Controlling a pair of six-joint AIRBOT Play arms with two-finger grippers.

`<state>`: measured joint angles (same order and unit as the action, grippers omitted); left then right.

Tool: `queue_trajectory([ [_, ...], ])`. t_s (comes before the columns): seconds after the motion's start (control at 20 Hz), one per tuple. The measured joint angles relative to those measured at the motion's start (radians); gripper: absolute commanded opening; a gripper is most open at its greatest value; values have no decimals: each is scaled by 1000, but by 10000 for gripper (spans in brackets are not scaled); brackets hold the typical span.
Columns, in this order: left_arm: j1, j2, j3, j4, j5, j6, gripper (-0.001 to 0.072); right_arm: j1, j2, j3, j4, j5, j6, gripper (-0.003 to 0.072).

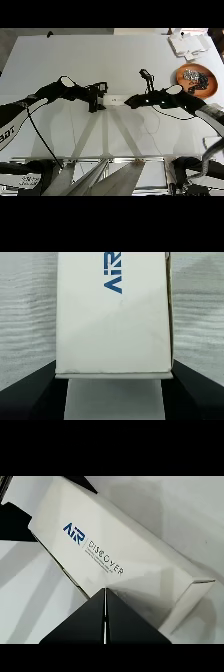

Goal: Fold the box and place the chain.

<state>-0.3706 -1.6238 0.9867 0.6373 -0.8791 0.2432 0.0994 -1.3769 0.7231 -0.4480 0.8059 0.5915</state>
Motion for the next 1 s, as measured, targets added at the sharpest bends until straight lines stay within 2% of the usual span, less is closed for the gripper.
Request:
queue_trajectory([
  [0.15,1,0,0,0,8,-5,373,0,76,6,-17,-15,4,8],
  [0.35,1,0,0,0,10,-4,373,0,242,24,-30,-28,14,8],
  [0.5,1,0,0,0,9,-3,373,-1,383,28,-133,-25,87,9],
  [0.75,1,0,0,0,8,-2,373,-1,592,31,-469,0,353,9],
  [1.0,1,0,0,0,8,-2,373,-1,676,31,-880,66,671,9],
])
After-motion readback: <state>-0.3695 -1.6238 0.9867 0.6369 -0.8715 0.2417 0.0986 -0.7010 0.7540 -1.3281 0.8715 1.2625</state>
